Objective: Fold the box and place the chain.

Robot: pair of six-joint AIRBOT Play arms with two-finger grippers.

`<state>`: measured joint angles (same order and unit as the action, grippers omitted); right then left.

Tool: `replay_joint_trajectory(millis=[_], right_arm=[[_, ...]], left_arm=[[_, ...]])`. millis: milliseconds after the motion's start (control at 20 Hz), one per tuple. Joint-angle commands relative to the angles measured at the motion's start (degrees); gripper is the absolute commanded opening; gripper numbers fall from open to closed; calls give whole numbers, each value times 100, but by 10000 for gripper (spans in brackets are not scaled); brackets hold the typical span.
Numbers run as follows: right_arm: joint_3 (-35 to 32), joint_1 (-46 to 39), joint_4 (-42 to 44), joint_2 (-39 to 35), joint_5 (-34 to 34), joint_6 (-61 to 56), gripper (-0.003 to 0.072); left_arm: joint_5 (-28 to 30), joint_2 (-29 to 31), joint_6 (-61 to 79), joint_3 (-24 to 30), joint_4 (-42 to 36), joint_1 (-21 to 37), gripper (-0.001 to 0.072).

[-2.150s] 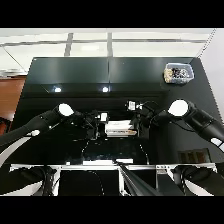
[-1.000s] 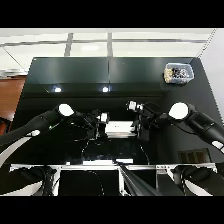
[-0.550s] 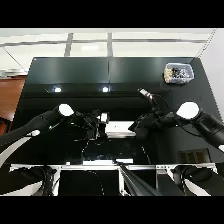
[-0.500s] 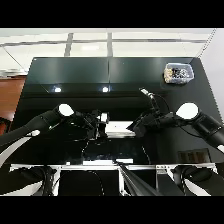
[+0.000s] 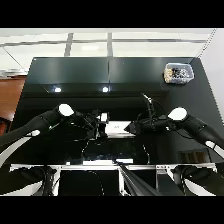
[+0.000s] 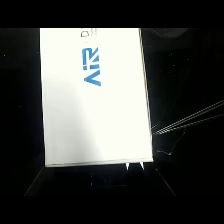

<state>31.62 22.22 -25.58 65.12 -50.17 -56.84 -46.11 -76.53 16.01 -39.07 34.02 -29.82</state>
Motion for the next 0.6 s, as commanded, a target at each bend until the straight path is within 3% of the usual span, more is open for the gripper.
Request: replay_joint_trajectory(millis=[0,250,450,500,550], right_arm=[[-24,4,-221,168,243,-26,16],[0,-28,-190,98,-9,13,16],[588,-614,-579,-450,-1416,195,15],[769,-863,-826,-662,-1720,149,15],[929,-1174,-1167,-903,-1980,42,15]], left_arm=[[-4,-2,7,-4,-2,-2,463],[-22,-2,7,-4,-66,-2,462],[39,57,-234,-7,-48,26,467],[125,127,-494,-7,4,57,542],[140,210,-651,-7,55,116,717]])
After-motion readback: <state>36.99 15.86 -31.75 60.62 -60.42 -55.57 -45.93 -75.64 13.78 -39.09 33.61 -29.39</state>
